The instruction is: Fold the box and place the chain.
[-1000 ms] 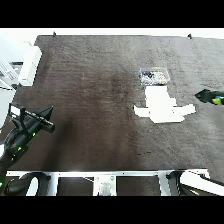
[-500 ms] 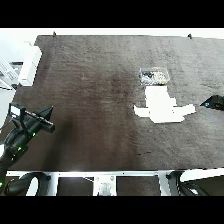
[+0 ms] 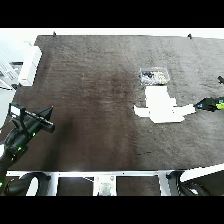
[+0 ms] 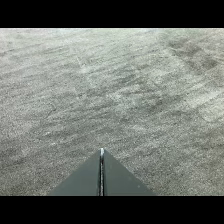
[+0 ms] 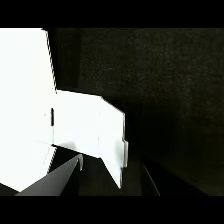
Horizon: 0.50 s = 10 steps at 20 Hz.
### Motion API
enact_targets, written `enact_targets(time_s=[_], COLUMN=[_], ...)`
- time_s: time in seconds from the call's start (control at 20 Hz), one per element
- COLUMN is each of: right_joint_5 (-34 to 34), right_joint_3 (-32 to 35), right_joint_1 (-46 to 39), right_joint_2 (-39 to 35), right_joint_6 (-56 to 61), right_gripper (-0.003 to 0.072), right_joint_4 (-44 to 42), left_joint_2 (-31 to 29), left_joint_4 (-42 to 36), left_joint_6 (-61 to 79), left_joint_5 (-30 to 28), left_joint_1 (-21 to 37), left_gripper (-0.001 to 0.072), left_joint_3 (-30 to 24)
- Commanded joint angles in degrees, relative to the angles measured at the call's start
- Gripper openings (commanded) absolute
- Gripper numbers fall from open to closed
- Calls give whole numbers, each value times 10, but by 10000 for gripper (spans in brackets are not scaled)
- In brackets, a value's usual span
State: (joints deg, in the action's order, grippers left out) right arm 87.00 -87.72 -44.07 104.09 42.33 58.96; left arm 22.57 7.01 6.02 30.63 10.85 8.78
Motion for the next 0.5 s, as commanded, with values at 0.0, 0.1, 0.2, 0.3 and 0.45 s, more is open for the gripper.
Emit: enact_targets(time_s=[0.0,0.1,0.2,0.3,0.45], right_joint_5=[1,3,4,16,26], right_joint_3=[-1,-1,-1,-1,-1], right_joint_1=[12,27,38,49,64], right_joint_2=[22,35,51,68,85], right_joint_6=[-10,-15,-14,-14,-16], right_gripper=[420,420,420,420,324], right_joint_4=[-16,-15,-15,-15,-16], left_joint_2=[0,0,0,0,0], left_joint_4=[0,0,0,0,0], left_joint_6=[0,0,0,0,0], left_joint_5=[0,0,0,0,0], left_joint_1=[0,0,0,0,0], left_gripper=[22,23,23,23,23], left_joint_3=[0,0,0,0,0])
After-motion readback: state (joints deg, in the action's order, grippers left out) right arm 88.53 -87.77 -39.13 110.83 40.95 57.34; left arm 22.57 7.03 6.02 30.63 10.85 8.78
